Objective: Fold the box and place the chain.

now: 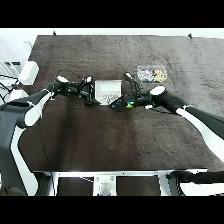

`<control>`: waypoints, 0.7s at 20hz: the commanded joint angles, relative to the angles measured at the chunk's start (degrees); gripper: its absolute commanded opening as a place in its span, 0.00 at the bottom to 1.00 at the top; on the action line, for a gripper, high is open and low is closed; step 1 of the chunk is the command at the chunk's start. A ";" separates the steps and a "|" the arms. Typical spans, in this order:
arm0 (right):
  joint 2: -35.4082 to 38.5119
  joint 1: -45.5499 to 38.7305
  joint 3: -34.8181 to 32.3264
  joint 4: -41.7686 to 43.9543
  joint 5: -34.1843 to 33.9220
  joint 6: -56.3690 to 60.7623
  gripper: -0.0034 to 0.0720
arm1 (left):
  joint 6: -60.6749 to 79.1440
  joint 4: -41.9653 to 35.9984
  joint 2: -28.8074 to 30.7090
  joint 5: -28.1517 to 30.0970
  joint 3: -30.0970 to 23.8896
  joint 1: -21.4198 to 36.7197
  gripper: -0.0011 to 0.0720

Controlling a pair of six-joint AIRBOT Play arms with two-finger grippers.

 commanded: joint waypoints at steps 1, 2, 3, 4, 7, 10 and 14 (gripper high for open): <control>-1.42 2.51 -2.03 1.79 -8.50 0.20 0.65 | 0.00 0.02 0.00 0.00 0.02 0.04 0.67; -1.88 2.45 -2.03 2.25 -10.23 0.52 0.65 | 0.00 0.02 0.00 0.00 0.02 0.04 0.67; -2.21 2.45 -2.03 3.26 -12.24 0.61 0.65 | 0.00 0.02 0.00 0.00 0.02 0.04 0.67; -2.34 2.45 -2.03 3.56 -13.51 0.61 0.65 | 0.00 0.02 0.00 0.00 0.02 0.04 0.67; -3.21 2.45 -2.03 5.60 -15.74 0.61 0.74 | 0.00 0.02 0.00 0.00 0.02 0.04 0.67; -4.26 2.45 -1.90 10.05 -15.19 0.33 0.74 | 0.00 0.00 0.00 0.00 0.02 0.04 0.67; -7.06 2.47 1.14 12.20 -11.56 0.35 0.74 | 0.00 0.02 0.00 0.00 0.02 0.07 0.67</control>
